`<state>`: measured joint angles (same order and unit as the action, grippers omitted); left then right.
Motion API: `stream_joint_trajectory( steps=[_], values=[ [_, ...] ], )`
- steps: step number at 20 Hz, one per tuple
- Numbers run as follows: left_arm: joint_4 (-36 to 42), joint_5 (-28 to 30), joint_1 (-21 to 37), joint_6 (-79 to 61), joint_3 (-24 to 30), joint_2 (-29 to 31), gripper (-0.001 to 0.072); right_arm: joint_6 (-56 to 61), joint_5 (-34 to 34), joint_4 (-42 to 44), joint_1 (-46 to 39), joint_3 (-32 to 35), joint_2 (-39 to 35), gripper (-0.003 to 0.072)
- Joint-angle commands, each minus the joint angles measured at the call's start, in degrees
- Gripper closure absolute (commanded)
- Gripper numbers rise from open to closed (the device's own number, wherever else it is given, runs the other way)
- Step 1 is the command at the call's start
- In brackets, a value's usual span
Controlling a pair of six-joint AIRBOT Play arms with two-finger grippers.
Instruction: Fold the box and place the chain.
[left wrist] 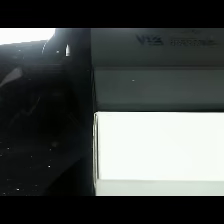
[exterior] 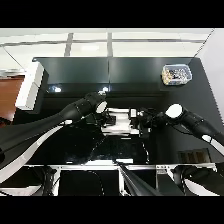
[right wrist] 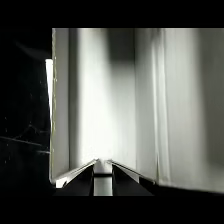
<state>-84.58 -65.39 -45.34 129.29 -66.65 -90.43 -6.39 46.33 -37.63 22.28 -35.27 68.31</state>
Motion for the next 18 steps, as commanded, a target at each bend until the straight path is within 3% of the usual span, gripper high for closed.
stream_joint_trajectory(
  steps=[1, 2, 3, 4, 5, 6, 7, 8, 9, 11, 12, 16, 18],
  values=[
    [0.07, 0.33, 0.02, -0.09, -0.07, 0.04, 0.0682, 0.00, -5.81, 5.44, 2.54, 0.00, 1.31, 0.0559],
    [0.07, 0.39, 0.02, -0.09, -0.07, 0.04, 0.0682, 0.04, -6.97, 8.41, 2.60, 0.00, 2.19, 0.0549],
    [0.04, 0.37, 0.02, -0.11, -0.07, 0.04, 0.0682, 0.42, -7.13, 10.29, 2.60, 0.00, 2.67, 0.0425],
    [0.04, 0.37, 0.02, -0.11, -0.07, 0.04, 0.0682, 1.09, -7.19, 10.36, 2.60, 0.00, 2.73, 0.0246],
    [0.04, 0.35, 0.02, -0.11, -0.07, 0.04, 0.0682, 2.43, -7.15, 10.21, 2.38, -0.02, 2.73, 0.0309],
    [0.04, 0.35, 0.02, -0.11, -0.07, 0.04, 0.0682, 5.55, -6.95, 9.42, 2.16, -0.02, 2.73, 0.0539],
    [0.02, 0.35, 0.02, -0.11, -0.07, 0.04, 0.0682, 8.07, -6.99, 8.57, 2.12, 0.00, 2.73, 0.0410],
    [0.02, 0.37, 0.02, -0.11, -0.07, 0.04, 0.0682, 10.62, -6.69, 6.40, 2.12, -0.02, 2.54, 0.0367],
    [0.02, 0.39, 0.02, -0.11, -0.07, 0.04, 0.0682, 14.69, -5.97, 3.37, 2.12, -0.04, 2.01, 0.0505],
    [0.00, 0.37, 0.02, -0.11, -0.07, 0.04, 0.0682, 26.80, -4.00, -5.03, 1.97, -0.74, -0.68, 0.0538],
    [0.00, 0.37, 0.02, -0.11, -0.07, 0.04, 0.0682, 34.40, -0.92, -10.47, 1.36, -1.79, -2.99, 0.0674],
    [-0.02, 0.37, 0.02, -0.11, -0.07, 0.04, 0.0682, 62.27, 15.50, -24.85, -9.49, -7.13, -11.08, 0.0675],
    [-0.02, 0.39, 0.02, -0.11, -0.07, 0.04, 0.0682, 74.03, 17.05, -25.14, -19.67, -5.22, -11.63, 0.0675]
  ],
)
